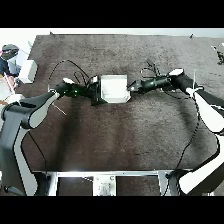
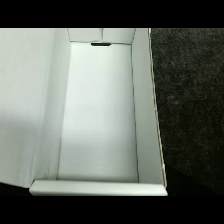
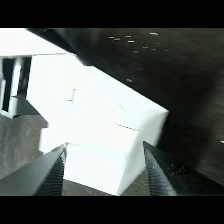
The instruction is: Fold the box and place the chain.
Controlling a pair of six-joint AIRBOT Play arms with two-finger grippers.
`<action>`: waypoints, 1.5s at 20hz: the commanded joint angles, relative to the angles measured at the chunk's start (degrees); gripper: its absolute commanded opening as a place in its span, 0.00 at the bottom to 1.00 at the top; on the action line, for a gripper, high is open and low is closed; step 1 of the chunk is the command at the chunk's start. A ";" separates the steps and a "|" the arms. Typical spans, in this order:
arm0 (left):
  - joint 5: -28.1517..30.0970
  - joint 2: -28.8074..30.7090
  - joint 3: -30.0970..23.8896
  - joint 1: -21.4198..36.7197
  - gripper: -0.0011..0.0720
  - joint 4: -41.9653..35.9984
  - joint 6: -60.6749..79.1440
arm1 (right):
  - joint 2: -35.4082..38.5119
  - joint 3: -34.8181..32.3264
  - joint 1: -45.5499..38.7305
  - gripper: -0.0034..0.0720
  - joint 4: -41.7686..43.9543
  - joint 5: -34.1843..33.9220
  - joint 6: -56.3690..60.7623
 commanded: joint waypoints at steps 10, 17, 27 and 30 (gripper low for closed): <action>-0.02 0.00 0.02 0.02 0.40 -0.02 0.00 | 0.02 6.82 8.33 0.63 -21.03 -2.16 15.63; -0.02 0.00 0.02 0.02 0.41 -0.02 0.00 | -0.44 7.43 13.40 0.63 -33.18 -7.10 24.83; -0.02 0.00 0.02 0.02 0.40 -0.02 0.00 | -2.73 17.46 21.57 0.63 -58.40 -4.13 46.38; -0.02 0.00 0.02 0.02 0.40 -0.02 0.00 | -3.78 17.46 21.62 0.50 -58.71 -3.67 51.84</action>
